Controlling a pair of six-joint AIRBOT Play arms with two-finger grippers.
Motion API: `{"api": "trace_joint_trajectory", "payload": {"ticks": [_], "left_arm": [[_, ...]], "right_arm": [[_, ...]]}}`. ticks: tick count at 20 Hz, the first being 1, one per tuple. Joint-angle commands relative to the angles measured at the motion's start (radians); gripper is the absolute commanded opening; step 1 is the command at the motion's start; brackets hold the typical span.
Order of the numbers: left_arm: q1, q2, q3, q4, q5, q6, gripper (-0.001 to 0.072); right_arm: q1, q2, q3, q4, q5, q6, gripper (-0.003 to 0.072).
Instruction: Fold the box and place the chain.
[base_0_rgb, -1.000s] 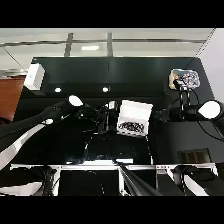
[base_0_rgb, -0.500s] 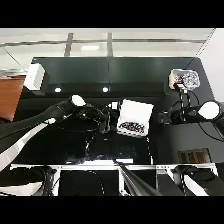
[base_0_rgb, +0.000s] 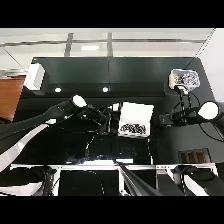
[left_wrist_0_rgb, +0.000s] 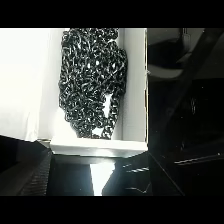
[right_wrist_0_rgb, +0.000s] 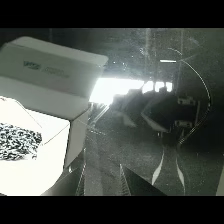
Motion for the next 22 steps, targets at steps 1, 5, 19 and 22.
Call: {"api": "trace_joint_trajectory", "payload": {"ticks": [1,5,19,22], "left_arm": [[0.000,-0.001,0.001,0.000,0.031,-0.003,0.0701],[0.003,-0.011,0.020,0.024,0.030,-0.063,0.0701],[-0.014,-0.056,0.074,0.030,-0.043,-0.050,0.0701],[-0.026,-0.058,0.074,0.022,-0.022,-0.051,0.0701]], "right_arm": [[0.001,0.000,0.000,-0.003,0.002,0.004,0.0264],[0.001,0.000,0.000,-0.002,0.001,0.004,0.0264],[0.001,0.000,0.000,0.008,0.003,0.004,0.0265],[0.001,0.001,0.000,0.008,0.006,0.004,0.0264]]}}
